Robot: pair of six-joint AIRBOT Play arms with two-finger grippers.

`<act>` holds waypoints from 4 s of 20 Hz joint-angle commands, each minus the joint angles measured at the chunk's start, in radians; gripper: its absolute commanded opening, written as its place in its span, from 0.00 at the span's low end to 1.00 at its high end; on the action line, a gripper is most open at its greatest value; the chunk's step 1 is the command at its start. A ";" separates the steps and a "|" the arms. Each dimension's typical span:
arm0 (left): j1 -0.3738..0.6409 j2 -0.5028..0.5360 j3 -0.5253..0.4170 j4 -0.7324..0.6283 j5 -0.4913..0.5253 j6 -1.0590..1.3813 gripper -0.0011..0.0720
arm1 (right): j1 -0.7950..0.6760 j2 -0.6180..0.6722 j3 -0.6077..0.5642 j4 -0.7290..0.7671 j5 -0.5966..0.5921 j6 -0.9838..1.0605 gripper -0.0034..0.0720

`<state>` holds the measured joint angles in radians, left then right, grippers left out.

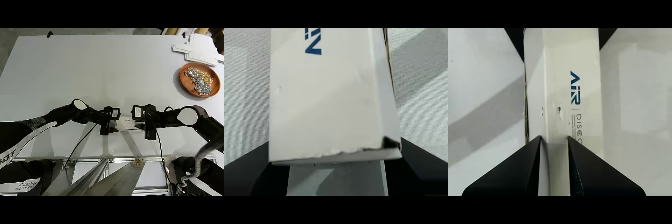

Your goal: Fold the box and place the chain.

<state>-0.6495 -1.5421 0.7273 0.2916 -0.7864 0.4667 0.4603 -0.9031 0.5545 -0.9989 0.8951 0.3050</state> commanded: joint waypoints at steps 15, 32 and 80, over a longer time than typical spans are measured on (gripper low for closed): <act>0.000 0.000 0.000 0.000 -0.003 0.000 0.25 | 0.003 0.031 -0.013 -0.011 -0.051 0.012 0.26; 0.000 0.000 0.000 0.000 -0.003 0.000 0.25 | 0.003 0.071 -0.035 0.114 0.022 0.008 0.59; 0.000 0.000 0.000 0.000 -0.003 0.000 0.25 | -0.484 0.282 -0.093 -0.410 0.068 0.880 0.07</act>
<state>-0.6498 -1.5421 0.7269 0.2913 -0.7898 0.4667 0.0723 -0.6212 0.4652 -1.1584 0.9215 0.8753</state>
